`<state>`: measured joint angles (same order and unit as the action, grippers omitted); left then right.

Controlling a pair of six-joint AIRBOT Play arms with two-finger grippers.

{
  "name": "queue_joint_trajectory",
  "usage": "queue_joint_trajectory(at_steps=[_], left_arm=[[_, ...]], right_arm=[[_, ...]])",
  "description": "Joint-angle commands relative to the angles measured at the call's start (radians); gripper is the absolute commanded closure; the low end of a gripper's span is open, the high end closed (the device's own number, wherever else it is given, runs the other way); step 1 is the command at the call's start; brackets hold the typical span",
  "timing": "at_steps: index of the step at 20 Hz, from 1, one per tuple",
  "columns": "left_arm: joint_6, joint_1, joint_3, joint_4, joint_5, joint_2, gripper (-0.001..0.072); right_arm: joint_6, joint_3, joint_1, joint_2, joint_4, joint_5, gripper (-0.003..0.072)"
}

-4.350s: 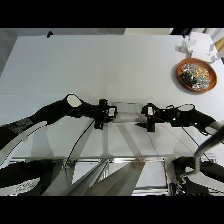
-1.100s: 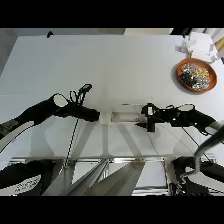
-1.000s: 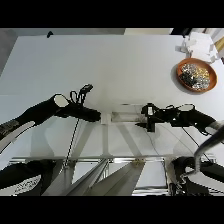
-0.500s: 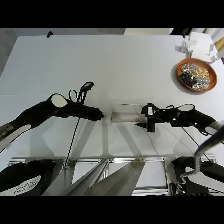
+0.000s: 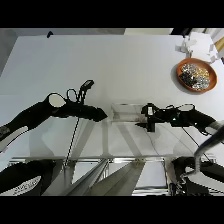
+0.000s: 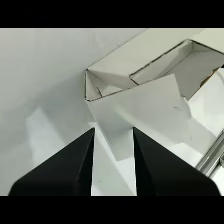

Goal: Fold the box and place the chain.

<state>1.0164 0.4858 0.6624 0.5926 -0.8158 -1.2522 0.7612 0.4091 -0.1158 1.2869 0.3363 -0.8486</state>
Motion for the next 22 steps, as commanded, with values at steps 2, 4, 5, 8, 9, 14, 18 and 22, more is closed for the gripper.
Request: queue_joint_trajectory(at_steps=[2, 4, 5, 8, 9, 14, 18, 22], left_arm=[[-0.003, 0.023, 0.001, -0.009, -0.003, -0.012, 0.0423], [-0.002, 0.040, 0.002, -0.020, 0.000, -0.032, 0.0272], [0.000, 0.048, 0.003, -0.023, 0.008, -0.040, 0.0250], [0.006, 0.066, 0.016, -0.027, 0.035, -0.047, 0.0250], [0.006, 0.069, 0.023, -0.028, 0.035, -0.047, 0.0250], [0.040, 0.082, 0.036, -0.028, 0.039, -0.048, 0.0250], [0.071, 0.097, 0.040, -0.025, 0.042, -0.049, 0.0250], [0.095, 0.119, 0.055, -0.012, 0.072, -0.055, 0.0248]], right_arm=[[0.000, 0.000, 0.000, -0.001, 0.000, 0.000, 0.0291], [0.000, 0.000, 0.000, -0.001, 0.000, 0.000, 0.0291], [-0.001, 0.000, 0.000, -0.001, 0.000, 0.000, 0.0291], [-0.001, 0.000, 0.000, -0.001, 0.000, 0.000, 0.0291], [0.000, 0.000, 0.000, -0.001, 0.000, 0.000, 0.0291], [0.000, 0.000, 0.000, -0.001, 0.000, 0.000, 0.0291], [0.000, 0.000, 0.000, -0.001, 0.000, 0.000, 0.0291], [0.000, 0.000, 0.000, -0.001, 0.000, 0.000, 0.0291]])
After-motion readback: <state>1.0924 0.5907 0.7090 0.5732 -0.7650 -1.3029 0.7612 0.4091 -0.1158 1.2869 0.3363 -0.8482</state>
